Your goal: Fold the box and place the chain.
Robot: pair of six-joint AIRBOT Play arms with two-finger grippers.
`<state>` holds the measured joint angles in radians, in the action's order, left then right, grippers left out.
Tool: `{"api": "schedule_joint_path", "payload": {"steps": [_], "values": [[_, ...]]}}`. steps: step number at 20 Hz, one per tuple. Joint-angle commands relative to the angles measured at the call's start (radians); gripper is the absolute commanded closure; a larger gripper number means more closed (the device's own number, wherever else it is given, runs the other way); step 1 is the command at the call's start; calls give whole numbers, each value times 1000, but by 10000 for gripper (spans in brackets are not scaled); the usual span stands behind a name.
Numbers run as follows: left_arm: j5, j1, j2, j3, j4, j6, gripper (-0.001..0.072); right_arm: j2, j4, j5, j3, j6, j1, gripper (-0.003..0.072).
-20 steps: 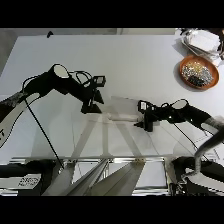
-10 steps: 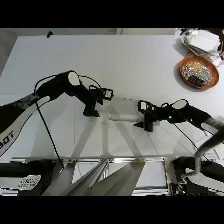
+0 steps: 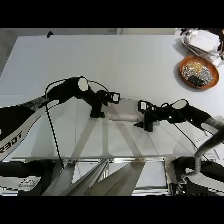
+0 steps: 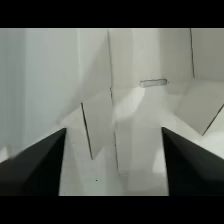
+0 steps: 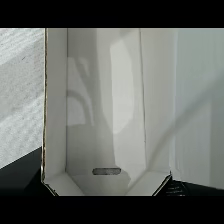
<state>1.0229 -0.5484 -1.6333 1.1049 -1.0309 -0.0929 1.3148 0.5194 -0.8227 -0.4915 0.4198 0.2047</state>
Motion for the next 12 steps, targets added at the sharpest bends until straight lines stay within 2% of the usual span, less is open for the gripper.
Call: {"api": "schedule_joint_path", "payload": {"steps": [1,5,12], "values": [[71,-4,-1,0,30,-31,190,-1,0,0,0,0,0,390],[155,-4,0,0,22,-31,205,-1,0,0,0,0,0,390],[119,-38,0,0,36,-59,218,-1,0,0,0,0,0,390]]}}
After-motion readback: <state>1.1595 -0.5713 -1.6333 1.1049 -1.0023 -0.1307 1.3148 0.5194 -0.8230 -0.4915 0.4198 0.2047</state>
